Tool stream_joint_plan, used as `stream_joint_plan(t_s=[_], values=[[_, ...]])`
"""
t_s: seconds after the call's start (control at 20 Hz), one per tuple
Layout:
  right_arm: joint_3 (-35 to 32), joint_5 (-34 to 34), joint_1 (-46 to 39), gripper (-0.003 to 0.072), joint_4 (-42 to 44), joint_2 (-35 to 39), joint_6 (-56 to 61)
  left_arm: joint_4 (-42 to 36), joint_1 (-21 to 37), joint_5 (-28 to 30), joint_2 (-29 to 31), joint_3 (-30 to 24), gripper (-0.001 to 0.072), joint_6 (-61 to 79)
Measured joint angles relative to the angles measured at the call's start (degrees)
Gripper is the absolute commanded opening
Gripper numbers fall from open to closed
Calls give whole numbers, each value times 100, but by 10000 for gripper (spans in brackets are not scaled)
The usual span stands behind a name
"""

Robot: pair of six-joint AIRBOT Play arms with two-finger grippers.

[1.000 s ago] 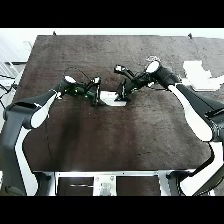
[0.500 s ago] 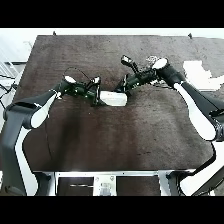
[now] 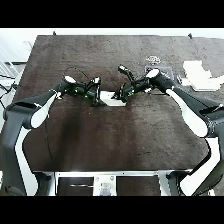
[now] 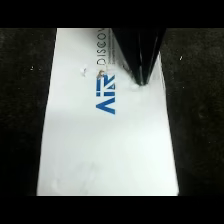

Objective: Fold the box and place the chain.

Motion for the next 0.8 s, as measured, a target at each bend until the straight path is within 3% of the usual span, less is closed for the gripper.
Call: stream_joint_plan(t_s=[0.55, 0.8], values=[[-28, -142, 83, 12, -289, 26, 214, -9, 0, 4, 0, 0, 493, -22], [-2, -153, 101, 11, -37, 833, 170, -24, 0, 9, 0, -2, 492, -50]])
